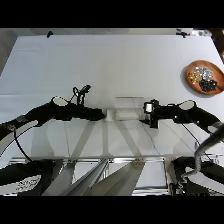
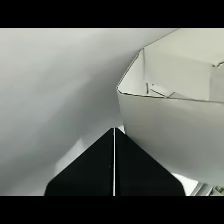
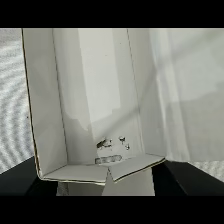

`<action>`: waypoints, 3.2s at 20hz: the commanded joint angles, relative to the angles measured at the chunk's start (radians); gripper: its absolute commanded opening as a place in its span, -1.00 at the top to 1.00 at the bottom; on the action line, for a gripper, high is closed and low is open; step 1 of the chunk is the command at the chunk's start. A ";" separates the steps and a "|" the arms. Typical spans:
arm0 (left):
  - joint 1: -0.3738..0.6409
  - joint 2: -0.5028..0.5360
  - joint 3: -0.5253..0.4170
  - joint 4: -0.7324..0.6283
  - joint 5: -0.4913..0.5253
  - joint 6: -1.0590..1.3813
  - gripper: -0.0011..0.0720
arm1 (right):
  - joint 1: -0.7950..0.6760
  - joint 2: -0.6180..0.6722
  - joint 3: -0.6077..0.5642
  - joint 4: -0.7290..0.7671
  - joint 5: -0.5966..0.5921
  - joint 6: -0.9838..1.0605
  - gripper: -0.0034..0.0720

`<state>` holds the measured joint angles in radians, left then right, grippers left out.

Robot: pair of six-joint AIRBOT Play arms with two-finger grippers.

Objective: Fold the box and place the chain.

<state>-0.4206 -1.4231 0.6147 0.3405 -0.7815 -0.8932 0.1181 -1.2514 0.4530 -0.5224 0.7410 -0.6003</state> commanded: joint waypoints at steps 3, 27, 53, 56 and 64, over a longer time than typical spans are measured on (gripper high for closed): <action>-0.032 0.001 0.006 -0.171 -0.003 0.172 0.95 | 0.000 0.000 0.000 0.000 0.000 0.000 -0.59; -0.099 0.065 0.078 -0.039 0.008 0.130 0.40 | 0.000 0.000 0.000 0.000 0.000 0.000 -0.59; -0.243 -0.062 0.486 0.802 -0.261 -0.921 -0.74 | 0.000 0.000 0.000 0.000 0.001 0.000 -0.59; -0.267 -0.081 0.489 0.799 -0.262 -0.953 -0.74 | 0.000 0.000 0.000 0.000 0.000 0.000 -0.59; -0.317 -0.137 0.578 0.811 -0.258 -1.025 -0.74 | 0.000 0.000 0.000 0.000 0.000 0.000 -0.59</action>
<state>-0.7212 -1.5391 1.1557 1.1423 -1.0336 -1.8790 0.1184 -1.2514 0.4530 -0.5224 0.7414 -0.6006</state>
